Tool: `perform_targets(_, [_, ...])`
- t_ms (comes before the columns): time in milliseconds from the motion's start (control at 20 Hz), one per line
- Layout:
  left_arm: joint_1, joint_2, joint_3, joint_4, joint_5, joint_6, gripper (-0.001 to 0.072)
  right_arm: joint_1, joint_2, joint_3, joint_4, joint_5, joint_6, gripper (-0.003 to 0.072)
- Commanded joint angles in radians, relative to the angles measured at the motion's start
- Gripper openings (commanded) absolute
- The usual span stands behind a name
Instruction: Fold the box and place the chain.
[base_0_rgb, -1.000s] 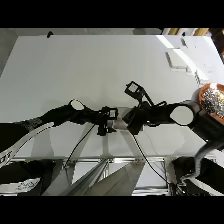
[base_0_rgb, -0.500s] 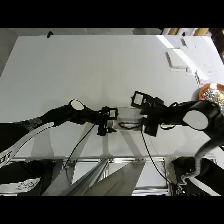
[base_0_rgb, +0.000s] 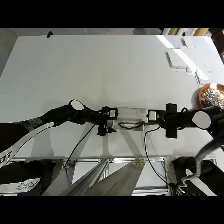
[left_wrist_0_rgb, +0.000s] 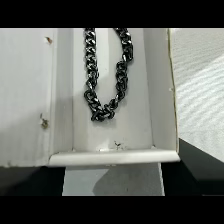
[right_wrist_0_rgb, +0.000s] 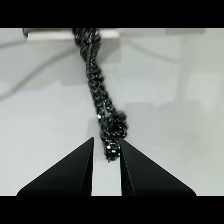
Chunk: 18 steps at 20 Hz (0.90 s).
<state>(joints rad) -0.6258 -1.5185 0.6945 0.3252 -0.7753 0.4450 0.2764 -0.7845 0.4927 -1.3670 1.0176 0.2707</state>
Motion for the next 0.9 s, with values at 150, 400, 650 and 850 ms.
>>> perform_targets(150, [0.001,-0.001,0.001,0.000,0.000,0.000,0.0273,-0.023,-0.078,-0.058,-0.007,-0.121,-0.123,0.0162])
perform_targets(400, [0.001,-0.001,0.001,0.000,0.000,0.000,0.0273,-0.023,-0.139,-0.058,-0.014,-0.145,-0.124,0.0163])
perform_targets(650, [0.001,-0.001,0.001,0.000,0.000,0.000,0.0273,-0.023,-0.163,-0.059,-0.015,-0.172,-0.124,0.0163])
perform_targets(850, [0.001,-0.001,0.001,0.000,0.000,0.000,0.0273,-0.023,-0.200,-0.060,-0.018,-0.178,-0.123,0.0156])
